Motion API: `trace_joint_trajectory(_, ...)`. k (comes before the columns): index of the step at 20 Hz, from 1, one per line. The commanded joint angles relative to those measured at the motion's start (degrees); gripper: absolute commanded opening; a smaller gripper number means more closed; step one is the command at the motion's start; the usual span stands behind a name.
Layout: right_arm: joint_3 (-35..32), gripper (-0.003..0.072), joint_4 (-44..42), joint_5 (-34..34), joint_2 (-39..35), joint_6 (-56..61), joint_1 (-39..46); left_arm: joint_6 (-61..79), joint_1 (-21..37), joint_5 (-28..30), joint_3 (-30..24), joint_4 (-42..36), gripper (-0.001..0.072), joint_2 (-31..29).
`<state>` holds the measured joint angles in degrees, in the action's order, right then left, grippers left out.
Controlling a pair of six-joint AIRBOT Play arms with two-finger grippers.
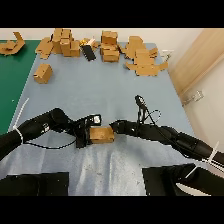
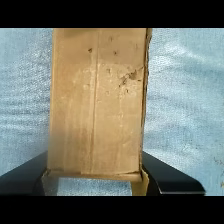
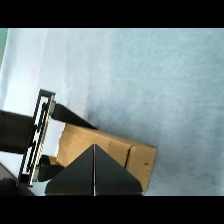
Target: Fold the box.
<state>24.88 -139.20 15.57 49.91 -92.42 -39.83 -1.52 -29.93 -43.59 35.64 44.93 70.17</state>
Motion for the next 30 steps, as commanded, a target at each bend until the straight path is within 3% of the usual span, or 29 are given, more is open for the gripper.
trace_joint_trajectory(1, 0.0, 0.0002, 0.4, -0.1, -0.2, 0.9, 2.5, 0.0, 0.0, 0.0, 0.0, 0.0, 0.041, 0.0)
trace_joint_trajectory(11, 0.0, 0.0002, 0.3, -0.3, -0.2, 6.6, 2.7, 0.0, 0.0, 0.3, 0.0, -0.5, 0.0409, 0.0)
trace_joint_trajectory(15, 0.0, 0.0002, 0.3, -2.5, -0.3, 10.5, 2.7, -4.6, 0.0, 3.0, 0.2, -3.7, 0.0408, -0.3)
trace_joint_trajectory(21, 0.1, 0.0002, 0.3, -10.4, -3.3, 11.7, 4.4, -22.5, 1.7, 7.0, 4.3, 5.4, 0.041, -2.1)
trace_joint_trajectory(24, 0.0, 0.0002, 0.4, -10.3, -5.6, 11.6, 6.6, -36.9, 8.7, 8.2, 8.4, 14.9, 0.041, -2.6)
trace_joint_trajectory(27, 0.0, 0.0002, 0.4, -10.0, -7.0, 11.6, 7.3, -49.7, 21.5, 8.6, 13.0, 25.6, 0.041, -2.2)
trace_joint_trajectory(30, 0.0, 0.0002, 0.5, -9.4, -7.1, 11.6, 7.3, -56.3, 36.1, 8.5, 17.2, 28.4, 0.041, 0.2)
